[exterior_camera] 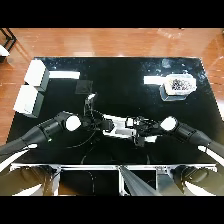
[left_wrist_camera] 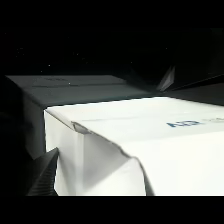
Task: Fold the box and place the chain.
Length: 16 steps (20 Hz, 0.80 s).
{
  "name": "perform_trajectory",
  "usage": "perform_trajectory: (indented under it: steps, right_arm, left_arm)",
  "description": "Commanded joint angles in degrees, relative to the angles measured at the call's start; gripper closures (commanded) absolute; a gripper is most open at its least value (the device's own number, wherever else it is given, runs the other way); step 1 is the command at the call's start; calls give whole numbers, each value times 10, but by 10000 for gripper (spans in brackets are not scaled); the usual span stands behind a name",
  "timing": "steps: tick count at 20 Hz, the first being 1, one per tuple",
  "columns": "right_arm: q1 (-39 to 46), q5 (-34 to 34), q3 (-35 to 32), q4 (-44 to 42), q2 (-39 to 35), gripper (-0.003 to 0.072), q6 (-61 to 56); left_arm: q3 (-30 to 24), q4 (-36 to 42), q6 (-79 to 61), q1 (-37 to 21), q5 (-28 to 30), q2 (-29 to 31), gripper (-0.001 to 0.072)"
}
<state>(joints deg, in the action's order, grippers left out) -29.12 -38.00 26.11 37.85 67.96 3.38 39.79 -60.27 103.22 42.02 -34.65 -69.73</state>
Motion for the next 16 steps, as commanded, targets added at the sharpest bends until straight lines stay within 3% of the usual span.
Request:
perform_trajectory:
  steps: [1, 10, 14, 16]
  right_arm:
    - [0, -1, 0, 1, 0, 392, 0]
    - [0, -1, 0, 1, 0, 392, 0]
    - [0, -1, 0, 1, 0, 392, 0]
    - [0, -1, 0, 1, 0, 392, 0]
  left_arm:
    - [17, -64, 37, 0, -25, 1, 87]
    - [35, -86, 41, 3, -46, 1, 86]
    - [65, -208, 124, 45, -75, -3, 87]
    - [76, -232, 156, 60, -92, -14, 87]
